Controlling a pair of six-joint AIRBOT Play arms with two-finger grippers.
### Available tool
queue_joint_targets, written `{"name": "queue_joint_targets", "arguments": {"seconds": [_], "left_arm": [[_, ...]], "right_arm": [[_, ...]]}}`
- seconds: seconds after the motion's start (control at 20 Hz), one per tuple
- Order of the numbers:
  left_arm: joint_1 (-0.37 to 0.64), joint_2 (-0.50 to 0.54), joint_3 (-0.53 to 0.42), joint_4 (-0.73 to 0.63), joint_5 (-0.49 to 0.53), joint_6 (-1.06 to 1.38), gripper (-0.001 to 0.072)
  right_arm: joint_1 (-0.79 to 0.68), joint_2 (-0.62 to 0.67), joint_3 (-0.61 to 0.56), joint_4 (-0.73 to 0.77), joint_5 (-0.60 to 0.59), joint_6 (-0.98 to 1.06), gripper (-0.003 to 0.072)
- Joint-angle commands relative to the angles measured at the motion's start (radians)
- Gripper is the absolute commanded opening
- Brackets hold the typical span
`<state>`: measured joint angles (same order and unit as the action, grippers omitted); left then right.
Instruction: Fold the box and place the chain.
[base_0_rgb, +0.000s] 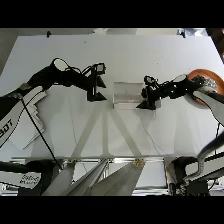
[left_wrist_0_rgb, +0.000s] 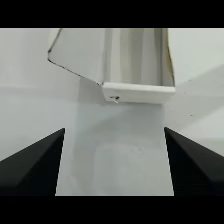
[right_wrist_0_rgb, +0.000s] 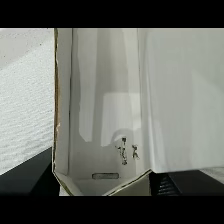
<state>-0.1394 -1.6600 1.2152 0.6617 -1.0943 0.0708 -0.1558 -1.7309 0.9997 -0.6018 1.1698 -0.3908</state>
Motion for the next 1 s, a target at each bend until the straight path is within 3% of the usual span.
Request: {"name": "queue_joint_targets", "arguments": {"seconds": [0.0, 0.5, 0.95], "left_arm": [[0.010, -0.053, -0.006, -0.079, 0.004, 0.147, 0.0703], [-0.008, -0.078, -0.007, -0.168, -0.068, 0.199, 0.0703], [-0.048, -0.093, -0.055, -0.175, -0.025, 0.198, 0.0703]], "right_arm": [[0.001, 0.000, 0.001, 0.000, 0.000, 0.000, 0.0297], [0.001, 0.000, 0.001, 0.000, 0.000, 0.000, 0.0297], [0.001, 0.000, 0.001, 0.000, 0.000, 0.000, 0.0297]]}}
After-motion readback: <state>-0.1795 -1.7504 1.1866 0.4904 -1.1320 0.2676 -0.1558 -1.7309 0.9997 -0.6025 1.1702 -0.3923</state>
